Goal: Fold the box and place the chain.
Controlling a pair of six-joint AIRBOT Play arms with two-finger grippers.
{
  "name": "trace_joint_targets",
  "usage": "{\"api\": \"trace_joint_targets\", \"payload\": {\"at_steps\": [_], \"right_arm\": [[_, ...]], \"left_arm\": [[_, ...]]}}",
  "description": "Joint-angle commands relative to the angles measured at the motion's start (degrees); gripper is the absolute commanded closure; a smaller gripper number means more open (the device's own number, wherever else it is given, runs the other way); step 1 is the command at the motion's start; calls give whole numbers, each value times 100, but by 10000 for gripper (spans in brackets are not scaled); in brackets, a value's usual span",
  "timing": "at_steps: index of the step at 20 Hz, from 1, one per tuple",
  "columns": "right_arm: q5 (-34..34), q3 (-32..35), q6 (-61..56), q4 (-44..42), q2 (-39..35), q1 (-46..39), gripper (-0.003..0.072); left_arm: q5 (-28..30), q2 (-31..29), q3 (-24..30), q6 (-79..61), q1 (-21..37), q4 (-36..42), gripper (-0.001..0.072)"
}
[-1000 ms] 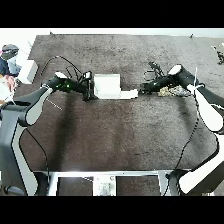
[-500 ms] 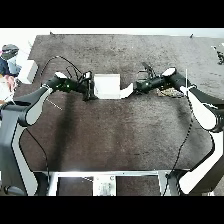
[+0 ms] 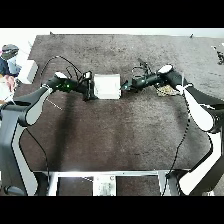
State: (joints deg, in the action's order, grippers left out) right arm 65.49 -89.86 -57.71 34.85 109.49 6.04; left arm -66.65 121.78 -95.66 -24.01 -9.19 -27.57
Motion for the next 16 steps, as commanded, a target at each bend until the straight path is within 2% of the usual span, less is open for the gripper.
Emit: {"api": "trace_joint_targets", "payload": {"at_steps": [1, 3, 7, 10, 16], "right_arm": [[-15, -225, -507, 887, 4, 258, 198], [-122, -385, -822, 1475, 4, 455, 198], [-125, -680, -968, 1637, 4, 697, 198], [-210, -769, -1419, 2345, 4, 901, 198], [-442, -793, -1716, 2481, 7, 1132, 200]], "left_arm": [[0, 0, 0, -4, 7, 0, 421], [0, 0, 0, -2, 7, 0, 421], [-2, 0, 0, -2, 7, 0, 421], [-2, 0, 0, -2, 7, 0, 421], [-4, 0, 0, -2, 7, 2, 421]]}}
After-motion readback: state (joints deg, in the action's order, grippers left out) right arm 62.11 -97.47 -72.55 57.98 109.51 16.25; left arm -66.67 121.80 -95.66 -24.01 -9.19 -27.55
